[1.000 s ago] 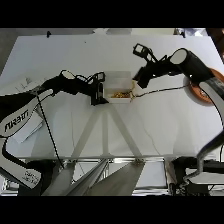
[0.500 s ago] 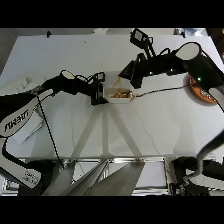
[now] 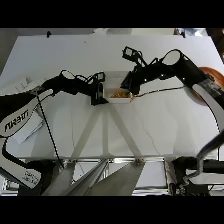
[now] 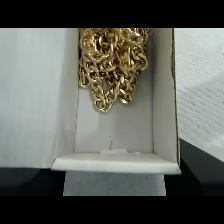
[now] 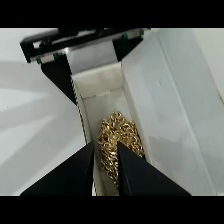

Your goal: Fold the box and place the chain.

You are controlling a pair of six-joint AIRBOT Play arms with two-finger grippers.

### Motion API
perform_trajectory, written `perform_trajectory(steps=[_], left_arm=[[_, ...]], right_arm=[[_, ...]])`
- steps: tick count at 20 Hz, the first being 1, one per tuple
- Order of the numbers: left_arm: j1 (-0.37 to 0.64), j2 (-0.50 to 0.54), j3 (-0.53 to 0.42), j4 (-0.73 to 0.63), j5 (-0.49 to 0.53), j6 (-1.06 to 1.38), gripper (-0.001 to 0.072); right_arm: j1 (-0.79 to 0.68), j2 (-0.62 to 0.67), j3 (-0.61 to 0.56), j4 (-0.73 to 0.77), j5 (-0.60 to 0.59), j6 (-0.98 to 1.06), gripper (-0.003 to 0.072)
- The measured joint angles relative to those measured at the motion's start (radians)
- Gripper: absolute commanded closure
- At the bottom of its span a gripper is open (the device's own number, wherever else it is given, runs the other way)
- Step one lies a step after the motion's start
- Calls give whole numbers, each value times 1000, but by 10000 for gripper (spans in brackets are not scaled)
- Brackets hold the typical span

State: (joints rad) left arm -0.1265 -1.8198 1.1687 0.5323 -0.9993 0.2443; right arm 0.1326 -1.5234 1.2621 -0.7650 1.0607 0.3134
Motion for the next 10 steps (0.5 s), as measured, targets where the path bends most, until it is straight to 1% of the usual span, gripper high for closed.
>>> perform_trajectory(steps=[3, 7, 10], left_arm=[[0, 0, 0, 0, 0, 0, 433], [0, 0, 0, 0, 0, 0, 433], [0, 0, 0, 0, 0, 0, 433]], right_arm=[[-11, -3, 0, -18, 19, 5, 510], [-69, 37, -3, -55, 52, 12, 510], [-109, 70, -38, -109, 70, 16, 510]])
